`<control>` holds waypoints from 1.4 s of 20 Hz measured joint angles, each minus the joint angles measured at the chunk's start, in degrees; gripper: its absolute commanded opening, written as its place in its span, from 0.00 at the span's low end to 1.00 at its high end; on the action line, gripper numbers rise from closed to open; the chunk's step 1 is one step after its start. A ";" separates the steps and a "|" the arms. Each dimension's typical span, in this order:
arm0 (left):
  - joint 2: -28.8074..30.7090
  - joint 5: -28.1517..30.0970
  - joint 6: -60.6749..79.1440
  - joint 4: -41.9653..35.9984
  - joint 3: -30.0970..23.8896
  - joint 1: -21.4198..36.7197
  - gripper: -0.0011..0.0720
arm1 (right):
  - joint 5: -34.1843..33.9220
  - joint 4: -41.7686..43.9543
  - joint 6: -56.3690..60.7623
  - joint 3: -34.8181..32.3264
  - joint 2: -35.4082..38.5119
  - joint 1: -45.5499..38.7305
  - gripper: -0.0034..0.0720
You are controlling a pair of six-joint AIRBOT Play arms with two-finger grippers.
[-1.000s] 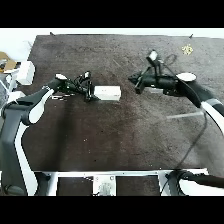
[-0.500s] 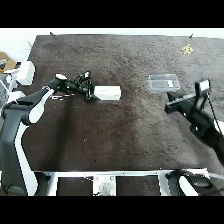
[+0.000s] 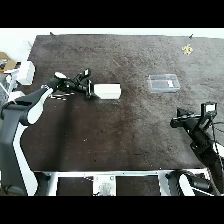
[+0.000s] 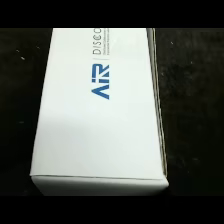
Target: Fold the box and place the chain.
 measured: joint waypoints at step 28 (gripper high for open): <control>13.27 47.50 -75.08 37.57 -9.55 20.31 0.02 | -1.20 -0.02 0.00 -0.50 0.42 -0.28 0.05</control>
